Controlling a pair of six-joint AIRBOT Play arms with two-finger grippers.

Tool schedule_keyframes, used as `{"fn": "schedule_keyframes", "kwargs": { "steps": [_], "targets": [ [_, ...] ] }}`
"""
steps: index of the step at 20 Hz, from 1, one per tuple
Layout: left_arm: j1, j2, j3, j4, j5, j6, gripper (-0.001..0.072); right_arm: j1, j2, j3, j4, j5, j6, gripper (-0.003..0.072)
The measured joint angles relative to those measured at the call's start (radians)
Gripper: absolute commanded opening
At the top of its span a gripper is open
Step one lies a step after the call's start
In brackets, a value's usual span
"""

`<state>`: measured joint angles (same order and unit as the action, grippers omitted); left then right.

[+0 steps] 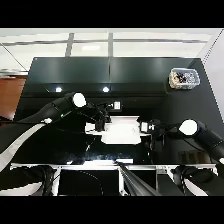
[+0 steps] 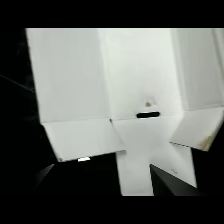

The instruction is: Fold the box and place the chain.

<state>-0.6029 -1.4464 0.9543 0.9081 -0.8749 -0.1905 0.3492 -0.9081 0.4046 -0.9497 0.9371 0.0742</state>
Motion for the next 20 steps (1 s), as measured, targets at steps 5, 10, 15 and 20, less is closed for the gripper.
{"fn": "schedule_keyframes", "kwargs": {
  "steps": [5,10,15,20],
  "targets": [
    [0.0,0.0,0.0,0.003,-0.001,0.0,0.0028,0.084,-0.001,-0.031,0.038,-0.072,0.001,0.0696],
    [0.0,0.0,0.0,0.001,-0.006,0.0,0.0028,0.136,-0.001,-0.032,0.143,-0.184,-0.001,0.0695],
    [0.0,0.0,0.0,0.0,-0.006,0.0,0.0028,0.148,-0.001,-0.006,0.142,-0.224,-0.003,0.0695],
    [0.0,0.0,0.0,0.0,-0.005,-0.001,0.0028,0.142,0.001,0.029,0.1,-0.255,0.017,0.0695]
  ]
}}
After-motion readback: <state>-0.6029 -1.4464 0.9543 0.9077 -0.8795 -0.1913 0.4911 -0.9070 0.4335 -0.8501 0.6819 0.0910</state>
